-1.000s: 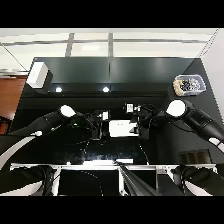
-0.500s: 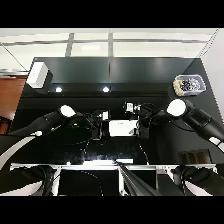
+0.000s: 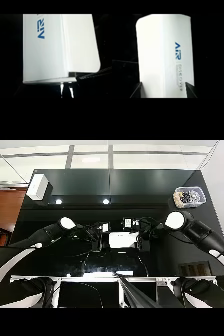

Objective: Fold the box and place the chain.

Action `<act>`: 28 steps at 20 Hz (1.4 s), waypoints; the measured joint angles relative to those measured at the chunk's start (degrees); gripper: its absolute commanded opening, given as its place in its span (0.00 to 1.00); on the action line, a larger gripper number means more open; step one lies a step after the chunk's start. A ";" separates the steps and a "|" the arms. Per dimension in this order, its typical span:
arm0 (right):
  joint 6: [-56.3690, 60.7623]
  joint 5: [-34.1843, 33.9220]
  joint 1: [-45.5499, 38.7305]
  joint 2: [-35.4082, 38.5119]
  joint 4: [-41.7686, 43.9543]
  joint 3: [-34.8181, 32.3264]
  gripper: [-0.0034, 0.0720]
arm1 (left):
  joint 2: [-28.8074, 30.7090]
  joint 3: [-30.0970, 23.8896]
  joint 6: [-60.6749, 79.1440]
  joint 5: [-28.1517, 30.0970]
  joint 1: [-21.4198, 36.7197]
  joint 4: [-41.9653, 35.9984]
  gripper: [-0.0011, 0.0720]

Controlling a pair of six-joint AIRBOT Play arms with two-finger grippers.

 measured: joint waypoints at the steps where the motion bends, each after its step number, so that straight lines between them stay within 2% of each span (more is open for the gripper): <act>1: 0.02 -0.39 0.09 0.00 -0.48 0.00 0.90 | 0.00 0.00 0.00 0.00 0.00 0.00 0.56; 17: 0.17 -4.35 0.15 -0.02 -1.22 0.90 0.88 | 0.00 0.00 -0.02 0.04 0.00 -0.02 0.56; 18: 0.20 -4.00 0.15 -0.07 -1.16 0.94 0.81 | -0.02 0.00 0.00 0.02 0.00 -0.02 0.56; 19: 0.17 -3.63 0.15 -0.13 -1.11 0.94 0.70 | -0.02 0.00 0.04 0.02 0.00 -0.02 0.56; 28: 0.61 -3.02 0.15 -0.92 -0.76 0.94 0.69 | 0.00 0.00 0.02 0.02 0.00 0.00 0.56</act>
